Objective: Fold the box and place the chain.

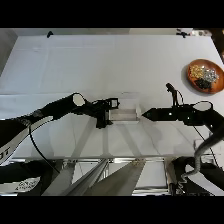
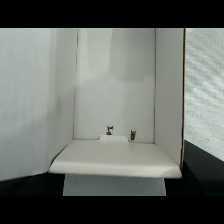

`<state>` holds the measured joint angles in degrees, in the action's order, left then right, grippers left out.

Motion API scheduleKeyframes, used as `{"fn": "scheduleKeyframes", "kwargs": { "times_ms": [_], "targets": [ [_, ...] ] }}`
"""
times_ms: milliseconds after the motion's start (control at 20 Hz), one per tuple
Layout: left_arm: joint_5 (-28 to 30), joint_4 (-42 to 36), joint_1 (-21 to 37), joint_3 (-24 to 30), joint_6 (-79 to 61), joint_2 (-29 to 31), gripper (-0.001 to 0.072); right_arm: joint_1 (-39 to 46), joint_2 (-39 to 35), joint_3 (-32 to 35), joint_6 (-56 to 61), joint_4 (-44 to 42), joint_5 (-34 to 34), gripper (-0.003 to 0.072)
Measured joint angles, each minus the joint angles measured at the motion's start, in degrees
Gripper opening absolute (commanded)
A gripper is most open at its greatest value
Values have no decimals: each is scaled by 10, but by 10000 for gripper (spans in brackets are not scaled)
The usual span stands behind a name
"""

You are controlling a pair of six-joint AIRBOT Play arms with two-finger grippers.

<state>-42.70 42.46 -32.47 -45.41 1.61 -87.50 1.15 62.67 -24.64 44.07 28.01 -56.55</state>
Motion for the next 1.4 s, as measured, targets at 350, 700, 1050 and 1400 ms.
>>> {"fn": "scheduleKeyframes", "kwargs": {
  "times_ms": [350, 700, 1050, 1400],
  "targets": [
    [0, 0, 0, 0, 0, 0, 212, -54, 0, -35, 27, 15, 10, 420],
    [0, 0, 0, 0, 0, 0, 212, -115, 0, -85, 150, 127, 30, 417],
    [0, 0, 0, 0, 0, 0, 212, -190, 0, -113, 303, 259, 50, 403],
    [0, 0, 0, 0, 0, 0, 212, -261, 19, -165, 482, 372, 56, 382]
  ]
}}
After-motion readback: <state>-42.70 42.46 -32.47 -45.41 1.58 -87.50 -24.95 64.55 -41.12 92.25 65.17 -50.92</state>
